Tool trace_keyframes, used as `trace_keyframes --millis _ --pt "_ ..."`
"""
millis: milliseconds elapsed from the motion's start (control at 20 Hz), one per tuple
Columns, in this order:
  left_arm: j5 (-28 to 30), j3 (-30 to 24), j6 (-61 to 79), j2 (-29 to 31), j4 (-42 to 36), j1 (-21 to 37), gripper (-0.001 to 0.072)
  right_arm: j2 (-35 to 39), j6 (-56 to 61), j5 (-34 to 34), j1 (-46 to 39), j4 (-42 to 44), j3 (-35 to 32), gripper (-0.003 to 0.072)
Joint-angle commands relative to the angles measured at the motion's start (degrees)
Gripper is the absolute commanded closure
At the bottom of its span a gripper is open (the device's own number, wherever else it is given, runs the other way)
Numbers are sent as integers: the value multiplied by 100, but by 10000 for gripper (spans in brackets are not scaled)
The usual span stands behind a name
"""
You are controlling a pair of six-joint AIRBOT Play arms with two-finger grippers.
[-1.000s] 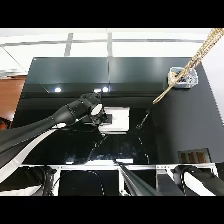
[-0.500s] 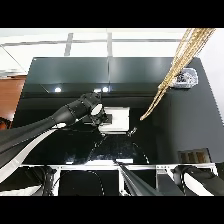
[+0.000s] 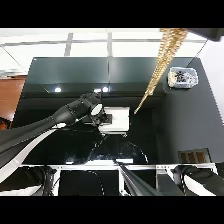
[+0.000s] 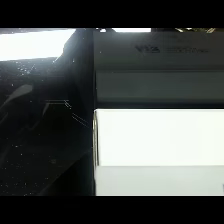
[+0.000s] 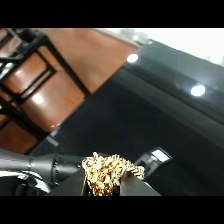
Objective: Fold the box and place the chain.
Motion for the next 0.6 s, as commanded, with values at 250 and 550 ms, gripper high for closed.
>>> trace_keyframes --millis 250,550 --pt "0 4 2 0 0 4 682 -509 -31 -645 640 13 0 673" --pt "-9 4 4 0 0 4 682 -520 96 -76 647 -452 -122 673"
